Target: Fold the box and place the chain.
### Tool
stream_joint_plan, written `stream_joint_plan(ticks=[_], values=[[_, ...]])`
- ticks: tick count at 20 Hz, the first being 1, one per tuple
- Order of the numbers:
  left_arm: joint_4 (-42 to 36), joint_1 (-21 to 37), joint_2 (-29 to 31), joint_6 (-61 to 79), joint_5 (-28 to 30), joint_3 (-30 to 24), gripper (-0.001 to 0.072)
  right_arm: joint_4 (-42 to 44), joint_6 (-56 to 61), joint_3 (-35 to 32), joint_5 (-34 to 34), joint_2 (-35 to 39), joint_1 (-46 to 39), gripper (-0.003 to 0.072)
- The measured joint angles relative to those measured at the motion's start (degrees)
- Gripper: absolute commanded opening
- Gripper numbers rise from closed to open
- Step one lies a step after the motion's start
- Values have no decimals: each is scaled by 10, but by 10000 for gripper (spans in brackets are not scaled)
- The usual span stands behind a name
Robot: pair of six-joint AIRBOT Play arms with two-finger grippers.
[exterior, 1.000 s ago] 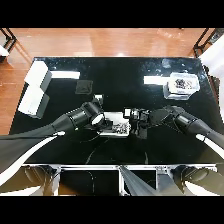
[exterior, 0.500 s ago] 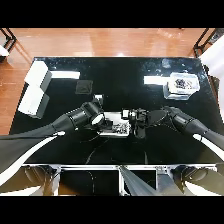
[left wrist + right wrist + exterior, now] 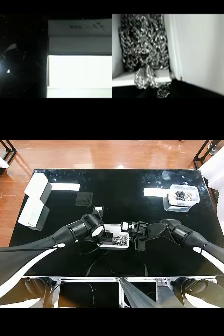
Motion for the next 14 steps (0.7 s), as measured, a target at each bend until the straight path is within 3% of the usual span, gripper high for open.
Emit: stream_joint_plan(ticks=[5, 9, 14], values=[[0, 0, 0, 0, 0, 0, 23, -34, 54, 0, -7, 43, -6, 21], [0, 0, 0, 0, 0, 0, 23, -43, 117, 2, -38, 120, -17, 20], [0, 0, 0, 0, 0, 0, 23, 37, 212, 22, -81, 195, -15, 21]])
